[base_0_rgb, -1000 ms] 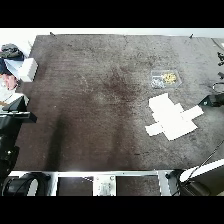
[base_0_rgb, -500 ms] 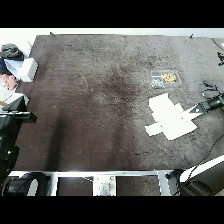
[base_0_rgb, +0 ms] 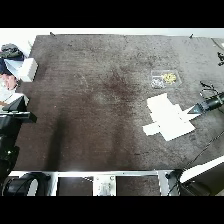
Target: Fold the box and place the chain.
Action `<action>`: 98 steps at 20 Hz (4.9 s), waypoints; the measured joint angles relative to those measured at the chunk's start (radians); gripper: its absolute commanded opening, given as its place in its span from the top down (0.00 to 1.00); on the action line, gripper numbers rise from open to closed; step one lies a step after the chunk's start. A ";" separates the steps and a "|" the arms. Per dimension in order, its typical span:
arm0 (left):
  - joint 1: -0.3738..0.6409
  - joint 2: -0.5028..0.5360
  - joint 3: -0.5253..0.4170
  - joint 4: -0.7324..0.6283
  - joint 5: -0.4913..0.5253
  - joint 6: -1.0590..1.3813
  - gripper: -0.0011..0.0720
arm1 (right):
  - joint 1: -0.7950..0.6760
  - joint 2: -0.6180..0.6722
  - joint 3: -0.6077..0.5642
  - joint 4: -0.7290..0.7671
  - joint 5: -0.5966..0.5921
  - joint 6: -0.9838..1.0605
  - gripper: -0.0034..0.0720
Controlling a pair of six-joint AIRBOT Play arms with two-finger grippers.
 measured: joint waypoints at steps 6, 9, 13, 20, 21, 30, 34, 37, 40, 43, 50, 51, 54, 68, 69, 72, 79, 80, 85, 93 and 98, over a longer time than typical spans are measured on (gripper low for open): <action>0.000 0.000 0.000 0.000 0.000 0.000 0.97 | 0.031 0.134 -0.227 0.270 -0.001 -0.077 0.94; 0.000 0.000 0.000 0.000 0.000 0.000 0.97 | 0.107 0.208 -0.389 0.383 -0.047 -0.119 0.94; 0.000 0.000 0.000 0.000 0.000 0.000 0.97 | 0.294 0.298 -0.587 0.581 -0.214 -0.142 0.94; 0.000 0.000 0.000 0.000 0.000 0.000 0.97 | 0.645 0.366 -0.715 0.822 -0.726 -0.050 0.94; 0.000 0.000 0.000 0.000 0.000 0.000 0.97 | 0.684 0.370 -0.720 0.832 -0.778 -0.032 0.94; 0.000 0.000 0.000 0.000 0.000 0.000 0.97 | 0.898 0.526 -0.848 0.895 -1.172 0.015 0.94; 0.000 0.000 0.000 0.000 -0.004 -0.005 0.97 | 0.913 0.541 -0.863 0.898 -1.239 -0.032 0.94; 0.000 0.000 0.000 0.000 -0.074 0.003 0.34 | 0.918 0.536 -0.866 0.899 -1.253 -0.050 0.94; 0.000 -0.011 0.005 0.000 -0.167 0.031 0.33 | 0.922 0.528 -0.867 0.905 -1.265 -0.058 0.94; 0.000 -0.088 0.045 -0.001 -0.254 0.040 0.33 | 0.923 0.524 -0.867 0.909 -1.270 -0.064 0.94; 0.000 -0.597 0.329 0.001 -0.510 0.047 0.33 | 0.925 0.520 -0.867 0.912 -1.292 -0.074 0.94; -0.001 -0.692 0.392 0.010 -0.563 0.047 0.33 | 0.925 0.520 -0.867 0.912 -1.293 -0.074 0.94; -0.001 -0.964 0.607 0.069 -0.705 -0.023 0.29 | 0.926 0.519 -0.867 0.917 -1.305 -0.074 0.94; -0.137 -1.838 1.681 0.620 -1.157 -0.629 0.29 | 0.927 0.519 -0.867 0.922 -1.318 -0.085 0.94; -0.138 -1.873 1.724 0.626 -1.180 -0.646 0.29 | 0.927 0.519 -0.867 0.921 -1.318 -0.085 0.94; -0.144 -1.960 1.810 0.611 -1.263 -0.678 0.29 | 0.927 0.519 -0.867 0.919 -1.318 -0.086 0.94; -0.146 -2.069 1.865 0.567 -1.367 -0.705 0.29 | 0.927 0.519 -0.867 0.919 -1.318 -0.086 0.94; -0.146 -2.078 1.867 0.560 -1.374 -0.705 0.29 | 0.927 0.520 -0.867 0.919 -1.318 -0.086 0.94; -0.165 -2.106 1.870 0.509 -1.433 -0.673 0.34 | 0.927 0.519 -0.867 0.919 -1.318 -0.086 0.94; -0.180 -2.120 1.870 0.502 -1.465 -0.653 0.85 | 0.927 0.519 -0.867 0.919 -1.317 -0.086 0.94; -0.182 -2.121 1.871 0.502 -1.476 -0.632 0.97 | 0.927 0.520 -0.867 0.900 -1.318 -0.086 0.58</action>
